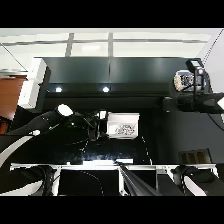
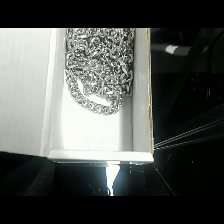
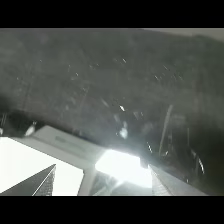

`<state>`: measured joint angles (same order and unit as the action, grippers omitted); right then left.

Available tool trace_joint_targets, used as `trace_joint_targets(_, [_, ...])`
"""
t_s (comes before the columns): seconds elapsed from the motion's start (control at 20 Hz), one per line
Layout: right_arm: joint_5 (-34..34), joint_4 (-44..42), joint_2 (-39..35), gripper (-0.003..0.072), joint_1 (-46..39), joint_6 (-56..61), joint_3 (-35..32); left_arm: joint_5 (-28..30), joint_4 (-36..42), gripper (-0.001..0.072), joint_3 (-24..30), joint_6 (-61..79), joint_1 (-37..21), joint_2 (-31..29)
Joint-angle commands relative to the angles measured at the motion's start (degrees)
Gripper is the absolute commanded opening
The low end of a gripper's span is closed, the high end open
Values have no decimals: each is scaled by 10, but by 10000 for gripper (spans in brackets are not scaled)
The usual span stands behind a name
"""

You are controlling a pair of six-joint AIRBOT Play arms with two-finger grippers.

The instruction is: Fold the box and place the chain.

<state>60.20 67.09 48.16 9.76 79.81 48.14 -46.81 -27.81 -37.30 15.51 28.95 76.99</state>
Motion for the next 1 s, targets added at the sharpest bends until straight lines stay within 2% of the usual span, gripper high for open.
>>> trace_joint_targets(0.0, [-85,-50,56,710,44,-48,-4,2,-1,336,0,0,0,0])
trace_joint_targets(0.1, [-90,-149,111,709,52,-141,0,2,-1,335,0,0,0,0])
trace_joint_targets(0.2, [-61,-218,153,701,52,-287,-1,2,-1,336,0,0,0,0])
trace_joint_targets(0.3, [-17,-222,172,701,52,-396,-1,2,-1,336,0,0,0,0])
trace_joint_targets(0.45, [58,-223,172,702,52,-491,-1,2,-1,336,0,0,0,0])
trace_joint_targets(0.65, [155,-218,165,701,55,-508,-2,2,-1,336,0,0,0,0])
trace_joint_targets(0.95, [54,-174,165,701,125,-542,-35,2,-1,337,0,0,0,0])
